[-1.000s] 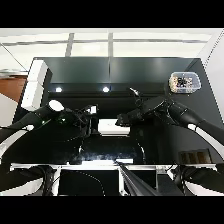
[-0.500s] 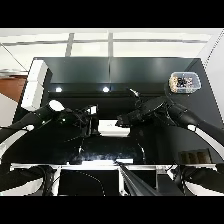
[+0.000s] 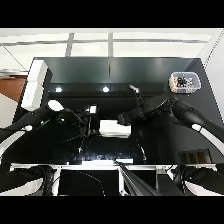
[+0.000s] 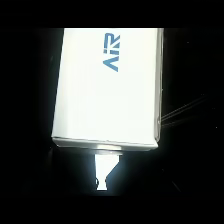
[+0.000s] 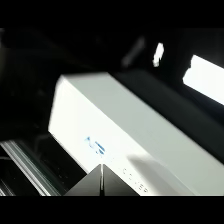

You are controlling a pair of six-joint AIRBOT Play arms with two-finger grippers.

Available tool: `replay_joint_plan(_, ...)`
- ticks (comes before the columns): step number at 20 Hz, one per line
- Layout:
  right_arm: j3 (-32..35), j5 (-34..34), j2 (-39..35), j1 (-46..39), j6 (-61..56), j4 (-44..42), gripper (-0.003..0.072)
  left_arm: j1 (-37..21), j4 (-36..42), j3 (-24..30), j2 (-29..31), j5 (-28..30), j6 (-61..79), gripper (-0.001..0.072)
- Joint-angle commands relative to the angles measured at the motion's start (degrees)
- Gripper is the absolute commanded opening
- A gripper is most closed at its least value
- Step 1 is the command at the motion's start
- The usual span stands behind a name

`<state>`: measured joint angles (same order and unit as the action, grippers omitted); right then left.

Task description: Fold the box and place the chain.

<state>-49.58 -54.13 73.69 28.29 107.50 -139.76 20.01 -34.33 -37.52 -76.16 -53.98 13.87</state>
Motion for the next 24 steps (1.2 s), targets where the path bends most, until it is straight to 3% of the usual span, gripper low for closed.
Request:
replay_joint_plan(1,-3.5,-2.1,-2.9,-2.9,0.0,-0.7,0.0019,-0.1,-3.7,0.0,2.3,0.0,-3.1,0.0703)
replay_joint_plan(5,-5.9,-3.2,-5.2,-10.2,0.4,-0.4,0.0018,-0.1,-8.9,-0.5,7.3,-0.2,-11.2,0.0704)
replay_joint_plan(9,-6.1,-5.9,-6.4,-19.4,0.6,2.3,0.0018,-0.6,-18.0,-3.0,14.4,-1.1,-31.4,0.0705)
replay_joint_plan(15,-6.1,-9.0,-6.8,-30.6,1.8,7.1,0.0019,0.7,-15.7,-3.6,16.2,-2.7,-32.3,0.0705)
replay_joint_plan(19,-6.1,-9.3,-6.8,-33.4,2.3,8.3,0.0019,4.2,-15.1,-3.6,16.1,1.6,-32.3,0.0705)
replay_joint_plan(24,-6.1,-8.9,-6.8,-33.4,2.7,8.3,0.0019,5.0,-8.6,-3.7,14.0,6.2,-32.2,0.0705)
